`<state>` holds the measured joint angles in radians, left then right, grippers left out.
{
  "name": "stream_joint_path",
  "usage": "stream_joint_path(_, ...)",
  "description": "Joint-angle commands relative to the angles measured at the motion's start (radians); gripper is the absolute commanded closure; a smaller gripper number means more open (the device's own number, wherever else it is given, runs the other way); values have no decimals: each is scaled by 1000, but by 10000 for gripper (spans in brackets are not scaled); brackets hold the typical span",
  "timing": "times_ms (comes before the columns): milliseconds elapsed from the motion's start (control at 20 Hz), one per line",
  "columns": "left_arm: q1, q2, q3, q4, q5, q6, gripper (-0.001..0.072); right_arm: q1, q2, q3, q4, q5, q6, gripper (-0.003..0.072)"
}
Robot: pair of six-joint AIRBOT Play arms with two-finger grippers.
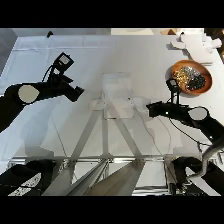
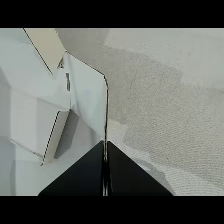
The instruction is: Fold the box and place the chain.
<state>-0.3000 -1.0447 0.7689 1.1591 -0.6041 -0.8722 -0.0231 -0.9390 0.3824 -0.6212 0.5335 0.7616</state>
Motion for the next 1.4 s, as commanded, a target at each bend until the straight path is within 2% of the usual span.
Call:
stream_joint_path(0, -1, 0, 0, -3, 11, -8, 15, 1, 1, -1, 0, 0, 0, 676)
stream_joint_path(400, -1, -18, 8, -7, 3, 31, 17, 1, 1, -1, 0, 0, 0, 676)
stream_joint_path(500, 0, -50, 48, -8, -57, 35, 16, 1, 1, -1, 0, 0, 0, 676)
stream_joint_path(650, 3, -148, 169, -32, -201, 36, 16, 1, 1, -1, 0, 0, 0, 676)
stream_joint_path(750, 14, -245, 280, -95, -296, 40, 15, 1, 1, -1, 0, 0, 0, 676)
stream_joint_path(950, 92, -483, 514, -392, -549, 119, 14, 1, 1, -1, 0, 0, 0, 676)
stream_joint_path(1000, 106, -531, 546, -456, -587, 179, 15, 1, 1, -1, 0, 0, 0, 676)
stream_joint_path(1100, 114, -601, 563, -541, -603, 284, 15, 1, 1, -1, 0, 0, 0, 676)
stream_joint_path(1350, 81, -669, 563, -567, -598, 357, 14, 1, 1, -1, 0, 0, 0, 676)
